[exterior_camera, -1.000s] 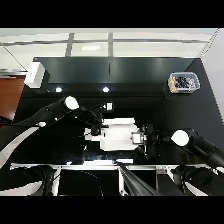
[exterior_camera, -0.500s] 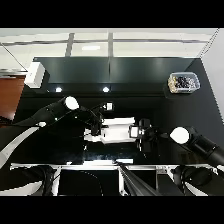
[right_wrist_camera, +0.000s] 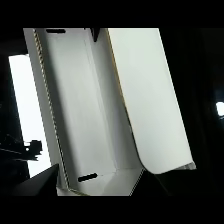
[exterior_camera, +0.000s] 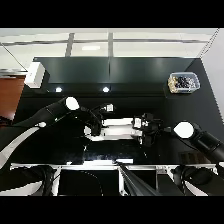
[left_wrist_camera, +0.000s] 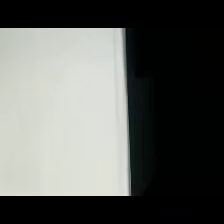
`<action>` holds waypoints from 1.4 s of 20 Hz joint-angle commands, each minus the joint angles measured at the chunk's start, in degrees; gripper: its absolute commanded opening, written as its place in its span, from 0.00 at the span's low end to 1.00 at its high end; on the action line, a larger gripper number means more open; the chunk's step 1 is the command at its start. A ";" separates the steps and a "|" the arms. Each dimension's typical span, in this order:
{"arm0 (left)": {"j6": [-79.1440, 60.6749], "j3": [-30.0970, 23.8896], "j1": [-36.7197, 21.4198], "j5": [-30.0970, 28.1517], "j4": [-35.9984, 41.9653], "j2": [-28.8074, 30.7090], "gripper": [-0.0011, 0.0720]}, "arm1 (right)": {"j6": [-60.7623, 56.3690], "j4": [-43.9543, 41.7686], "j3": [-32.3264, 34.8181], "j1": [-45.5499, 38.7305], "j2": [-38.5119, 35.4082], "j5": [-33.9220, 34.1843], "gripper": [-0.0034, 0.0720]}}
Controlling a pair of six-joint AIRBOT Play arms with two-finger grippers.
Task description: Fold the box and place the chain.
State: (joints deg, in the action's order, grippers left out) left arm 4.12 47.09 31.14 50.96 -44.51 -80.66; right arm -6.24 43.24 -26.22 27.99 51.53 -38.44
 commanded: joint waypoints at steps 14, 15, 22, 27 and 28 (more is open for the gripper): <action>-1.16 0.35 0.31 -0.94 -1.05 0.74 0.04 | 8.15 -12.83 -0.07 -4.31 3.82 -2.27 0.89; -1.16 0.35 0.31 -0.81 -1.05 0.74 0.04 | 9.16 -14.38 -0.07 -4.31 4.68 -2.34 0.89; -1.14 0.35 0.31 -0.87 -1.05 0.72 0.05 | 15.96 -15.10 -0.02 -4.31 9.35 -4.59 0.89; -1.14 0.35 0.31 -1.01 -1.05 0.72 0.05 | 18.51 -11.61 -0.02 -4.33 11.74 -4.57 0.89; -1.14 0.35 0.31 -1.01 -1.05 0.72 0.05 | 18.51 -11.43 0.00 -4.33 12.11 -4.37 0.89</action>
